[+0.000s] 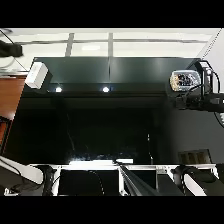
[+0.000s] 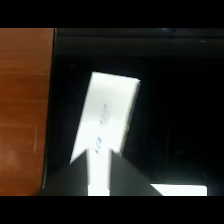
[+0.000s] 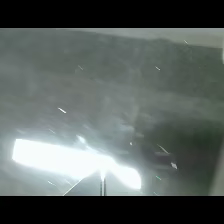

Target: Fold the box and place the chain.

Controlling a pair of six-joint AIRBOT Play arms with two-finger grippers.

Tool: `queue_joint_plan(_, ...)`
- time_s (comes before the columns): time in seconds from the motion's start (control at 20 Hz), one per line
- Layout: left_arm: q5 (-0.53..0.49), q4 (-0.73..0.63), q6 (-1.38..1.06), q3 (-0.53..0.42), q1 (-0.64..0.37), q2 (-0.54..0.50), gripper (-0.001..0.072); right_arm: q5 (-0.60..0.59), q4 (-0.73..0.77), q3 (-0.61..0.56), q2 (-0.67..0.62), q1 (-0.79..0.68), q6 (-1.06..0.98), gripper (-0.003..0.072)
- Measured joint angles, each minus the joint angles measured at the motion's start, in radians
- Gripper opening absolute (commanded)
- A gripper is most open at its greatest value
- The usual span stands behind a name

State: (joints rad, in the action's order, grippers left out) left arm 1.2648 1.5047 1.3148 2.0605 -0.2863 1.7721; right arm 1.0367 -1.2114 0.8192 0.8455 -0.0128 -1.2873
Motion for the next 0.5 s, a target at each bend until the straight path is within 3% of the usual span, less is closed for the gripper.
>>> queue_joint_plan(0.1,0.069,-0.028,0.035,-0.084,0.008,-0.125,0.0029,0.012,-0.046,-0.006,0.0,0.0,0.0,0.0024)
queue_joint_plan(0.2,0.079,-0.075,0.056,-0.251,0.026,-0.283,0.0029,-0.03,-0.055,-0.036,-0.006,0.0,0.0,0.0024)
queue_joint_plan(0.5,-0.196,-0.177,0.065,-1.055,0.131,-0.901,0.003,-0.312,-0.08,-0.175,-0.039,0.0,-0.005,0.0026)
